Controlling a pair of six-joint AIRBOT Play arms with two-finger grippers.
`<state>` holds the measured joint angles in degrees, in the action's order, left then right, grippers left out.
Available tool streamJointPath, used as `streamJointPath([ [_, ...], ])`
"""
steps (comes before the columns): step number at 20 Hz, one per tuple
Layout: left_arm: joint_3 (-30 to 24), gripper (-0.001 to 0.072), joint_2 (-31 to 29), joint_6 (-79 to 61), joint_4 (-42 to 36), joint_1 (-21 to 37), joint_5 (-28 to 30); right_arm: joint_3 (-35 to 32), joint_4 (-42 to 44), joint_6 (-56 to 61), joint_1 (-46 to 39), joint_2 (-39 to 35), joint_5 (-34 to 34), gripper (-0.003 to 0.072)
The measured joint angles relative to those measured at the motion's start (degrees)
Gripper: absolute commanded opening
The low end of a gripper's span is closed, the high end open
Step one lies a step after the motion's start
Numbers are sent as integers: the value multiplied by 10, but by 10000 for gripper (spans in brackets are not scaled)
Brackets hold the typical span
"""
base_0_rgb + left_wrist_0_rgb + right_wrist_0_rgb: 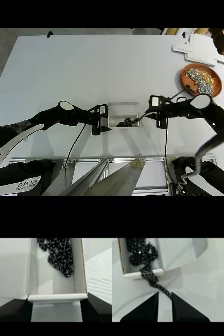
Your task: Fold the box and place the chain.
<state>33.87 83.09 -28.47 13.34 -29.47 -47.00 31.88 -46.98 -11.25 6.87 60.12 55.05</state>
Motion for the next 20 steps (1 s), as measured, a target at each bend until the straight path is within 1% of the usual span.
streamJointPath([
  [4, 0, 12, 0, 0, 0, 0, 0, 0, 7, -35, 16, 33, -19, 159],
  [9, 0, 12, 0, 0, 0, 0, 0, 0, 39, -72, 24, 45, -18, 159],
  [14, 0, 12, 0, 0, 0, 0, 0, 0, 50, -82, 25, 47, 5, 155],
  [15, 0, 12, 0, 0, 0, 0, 0, 0, 51, -83, 25, 48, 10, 147],
  [16, 0, 12, 0, 0, 0, 0, 0, 0, 52, -83, 25, 48, 14, 112],
  [18, 0, 12, 0, 0, 0, 0, 0, 0, 55, -84, 26, 48, 19, 91],
  [19, 0, 12, 0, 0, 0, 0, 0, 0, 56, -85, 27, 48, 20, 43],
  [20, 0, 12, 0, 0, 0, 0, 0, 0, 57, -85, 30, 48, 21, 28],
])
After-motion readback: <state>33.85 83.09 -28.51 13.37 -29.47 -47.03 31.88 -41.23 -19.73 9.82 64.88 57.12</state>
